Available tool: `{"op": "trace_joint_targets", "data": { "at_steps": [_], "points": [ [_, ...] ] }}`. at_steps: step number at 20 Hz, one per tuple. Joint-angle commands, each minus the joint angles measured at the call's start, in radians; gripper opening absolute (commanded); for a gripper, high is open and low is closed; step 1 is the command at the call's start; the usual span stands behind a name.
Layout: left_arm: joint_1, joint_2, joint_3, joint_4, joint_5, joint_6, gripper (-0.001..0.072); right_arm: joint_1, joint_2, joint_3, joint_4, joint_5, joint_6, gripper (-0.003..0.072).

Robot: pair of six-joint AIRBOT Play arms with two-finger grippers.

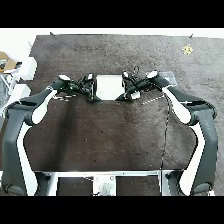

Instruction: Fold the box and place the chain.

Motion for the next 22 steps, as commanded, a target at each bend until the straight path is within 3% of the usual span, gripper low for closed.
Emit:
{"op": "trace_joint_targets", "data": {
  "at_steps": [1,11,12,13,22],
  "points": [
    [0.000,0.000,0.000,-0.004,-0.003,-0.007,0.0704,0.001,0.000,0.000,0.000,0.000,0.000,0.0384],
    [0.000,0.000,0.000,-0.024,-0.006,-0.006,0.0694,0.001,0.000,0.000,0.000,0.000,0.000,0.0385],
    [0.000,-0.001,0.000,-0.021,-0.008,-0.007,0.0493,0.001,0.000,0.000,0.000,0.000,0.000,0.0385],
    [0.000,0.000,0.000,-0.019,-0.007,-0.007,0.0353,0.001,0.000,0.000,0.000,0.000,0.000,0.0385],
    [0.000,0.000,0.000,-0.023,-0.003,-0.007,0.0343,0.001,0.000,0.000,0.000,0.000,0.000,0.0385]
  ]
}}
